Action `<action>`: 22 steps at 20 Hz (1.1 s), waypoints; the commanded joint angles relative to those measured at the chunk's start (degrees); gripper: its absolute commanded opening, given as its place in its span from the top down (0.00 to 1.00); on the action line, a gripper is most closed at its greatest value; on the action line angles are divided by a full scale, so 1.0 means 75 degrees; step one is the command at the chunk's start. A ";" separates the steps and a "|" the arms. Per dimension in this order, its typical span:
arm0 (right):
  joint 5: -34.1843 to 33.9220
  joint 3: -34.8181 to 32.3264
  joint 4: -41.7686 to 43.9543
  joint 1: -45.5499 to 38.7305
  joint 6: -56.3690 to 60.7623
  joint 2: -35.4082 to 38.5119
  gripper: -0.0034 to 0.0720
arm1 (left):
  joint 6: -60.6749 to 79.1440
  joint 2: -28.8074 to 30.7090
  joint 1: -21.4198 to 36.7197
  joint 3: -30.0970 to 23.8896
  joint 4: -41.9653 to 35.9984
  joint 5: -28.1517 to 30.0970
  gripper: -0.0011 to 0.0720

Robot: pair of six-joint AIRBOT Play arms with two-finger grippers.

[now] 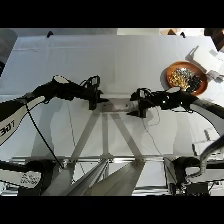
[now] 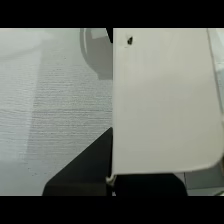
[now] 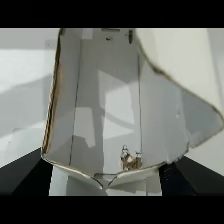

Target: Fold the box and place the chain.

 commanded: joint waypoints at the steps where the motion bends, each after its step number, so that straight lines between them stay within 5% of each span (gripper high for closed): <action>1: 0.0035 0.0009 0.0003 0.0125 0.0055 -0.0015 0.07 | -0.0003 -0.0003 0.0003 -0.0003 -0.0006 0.0026 0.97; 11: -0.0026 0.0009 -0.0306 0.0012 0.1897 -0.0023 0.07 | -0.0006 -0.0003 0.0003 -0.0003 -0.0006 0.0026 0.97; 22: -0.0032 0.0009 -0.0332 0.0015 0.1891 -0.0023 0.07 | -0.0003 -0.0003 0.0003 -0.0003 -0.0006 0.0023 0.97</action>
